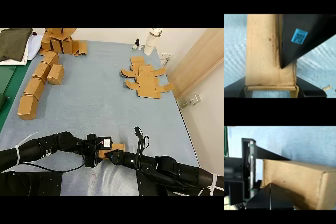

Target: Fold the box.

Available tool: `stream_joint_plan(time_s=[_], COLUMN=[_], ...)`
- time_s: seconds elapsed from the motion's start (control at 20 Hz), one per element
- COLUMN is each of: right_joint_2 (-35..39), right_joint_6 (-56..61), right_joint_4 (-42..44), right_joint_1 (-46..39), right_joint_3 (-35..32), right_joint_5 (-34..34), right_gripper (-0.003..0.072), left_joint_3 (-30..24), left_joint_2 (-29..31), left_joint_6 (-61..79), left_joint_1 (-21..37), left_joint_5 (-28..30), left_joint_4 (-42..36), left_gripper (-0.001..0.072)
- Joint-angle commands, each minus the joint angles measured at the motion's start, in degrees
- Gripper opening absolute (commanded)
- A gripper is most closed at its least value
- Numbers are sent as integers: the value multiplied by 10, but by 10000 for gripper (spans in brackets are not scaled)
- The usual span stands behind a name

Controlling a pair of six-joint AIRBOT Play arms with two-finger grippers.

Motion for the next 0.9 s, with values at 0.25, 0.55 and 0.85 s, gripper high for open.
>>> stream_joint_plan(time_s=[0.25, 0.55, 0.85], right_joint_2=[203, 186, 80], right_joint_6=[28, 72, 90], right_joint_4=[-226, -348, -333], right_joint_1=[-45, -125, -183], right_joint_3=[75, 172, 198], right_joint_5=[-382, -772, -695], right_gripper=[0, 1, 2], left_joint_3=[0, 0, 0], left_joint_2=[0, 0, 0], left_joint_6=[0, 0, 0], left_joint_1=[0, 0, 0], left_joint_5=[0, 2, 9], left_joint_4=[0, 0, 0], left_gripper=[524, 524, 523])
